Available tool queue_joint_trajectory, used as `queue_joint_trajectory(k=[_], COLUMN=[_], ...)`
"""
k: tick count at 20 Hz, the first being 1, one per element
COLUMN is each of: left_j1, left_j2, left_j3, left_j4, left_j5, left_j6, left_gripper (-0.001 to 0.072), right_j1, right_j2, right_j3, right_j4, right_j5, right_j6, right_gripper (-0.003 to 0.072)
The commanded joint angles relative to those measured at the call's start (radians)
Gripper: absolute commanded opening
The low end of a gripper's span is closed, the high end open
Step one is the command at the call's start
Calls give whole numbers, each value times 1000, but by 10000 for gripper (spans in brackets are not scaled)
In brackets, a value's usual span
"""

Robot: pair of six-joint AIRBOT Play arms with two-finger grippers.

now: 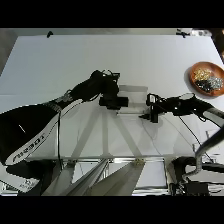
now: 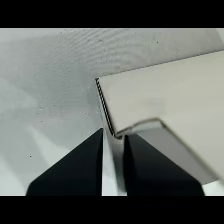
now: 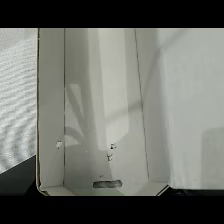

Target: Fold the box and place the chain.

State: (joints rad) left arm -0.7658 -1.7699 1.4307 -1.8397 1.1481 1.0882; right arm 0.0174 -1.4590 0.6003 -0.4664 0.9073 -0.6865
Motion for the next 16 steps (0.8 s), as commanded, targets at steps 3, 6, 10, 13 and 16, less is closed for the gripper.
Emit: queue_joint_trajectory(k=[3, 6, 10, 13, 16], left_j1=[-34, -55, -92, -109, -113], left_j2=[-16, -17, -17, -16, -12], left_j3=[4, 4, 4, 4, 4], left_j4=[46, 47, 54, 48, 7], left_j5=[-18, -1, 32, 59, 76], left_j6=[-73, -107, -183, -230, -241], left_gripper=[24, 6, 6, 6, 6], right_j1=[0, 0, 0, 0, 0], right_j2=[0, 0, 0, 0, 0], right_j3=[0, 0, 0, 0, 0], right_j4=[0, 0, 0, 0, 0], right_j5=[1, 1, 1, 1, 1], right_j6=[0, 0, 0, 0, 0], right_gripper=[438, 438, 438, 438, 438])
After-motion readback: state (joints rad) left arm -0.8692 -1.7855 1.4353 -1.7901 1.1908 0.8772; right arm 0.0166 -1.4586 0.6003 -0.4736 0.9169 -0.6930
